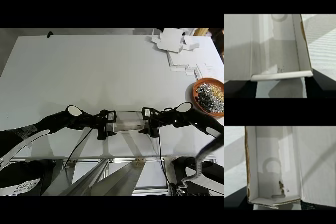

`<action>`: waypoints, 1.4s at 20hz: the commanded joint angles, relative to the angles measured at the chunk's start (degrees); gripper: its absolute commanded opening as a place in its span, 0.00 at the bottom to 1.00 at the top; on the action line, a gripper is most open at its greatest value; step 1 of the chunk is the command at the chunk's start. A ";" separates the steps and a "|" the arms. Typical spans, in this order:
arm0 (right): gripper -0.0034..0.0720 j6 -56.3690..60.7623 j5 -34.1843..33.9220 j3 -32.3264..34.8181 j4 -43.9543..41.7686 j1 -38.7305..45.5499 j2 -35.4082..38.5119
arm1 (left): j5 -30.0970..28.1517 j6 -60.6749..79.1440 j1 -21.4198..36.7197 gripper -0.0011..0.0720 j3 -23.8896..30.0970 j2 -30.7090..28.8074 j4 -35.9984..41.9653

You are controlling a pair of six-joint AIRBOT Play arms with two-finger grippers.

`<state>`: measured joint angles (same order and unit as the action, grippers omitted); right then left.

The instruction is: Fold the box and place the chain.

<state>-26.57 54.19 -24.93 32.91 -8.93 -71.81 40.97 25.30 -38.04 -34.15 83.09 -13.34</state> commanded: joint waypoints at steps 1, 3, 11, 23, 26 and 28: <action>0.59 -0.07 3.28 0.00 -0.24 -0.17 -0.02 | 0.00 0.00 -0.02 0.22 0.02 0.02 0.02; 0.76 0.57 3.19 0.00 0.74 -0.09 0.46 | 0.00 0.00 -0.02 0.22 0.02 0.00 0.00; 0.97 22.16 0.46 0.00 18.64 -0.11 13.44 | -0.02 0.00 -0.02 0.22 0.02 0.00 0.00; 0.44 41.35 6.71 0.00 11.85 -0.17 35.60 | 0.81 0.00 -0.02 0.22 0.02 0.00 0.02; 0.08 32.68 6.05 0.00 -1.99 -3.02 32.96 | 1.03 0.00 -0.02 0.22 0.02 0.00 0.00; 0.07 28.26 0.02 0.00 -9.35 -5.84 29.03 | 1.27 0.00 -0.02 0.22 0.02 0.00 0.02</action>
<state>8.12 59.07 -24.86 36.67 -11.99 -39.99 41.82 25.30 -38.09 -34.15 83.13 -13.34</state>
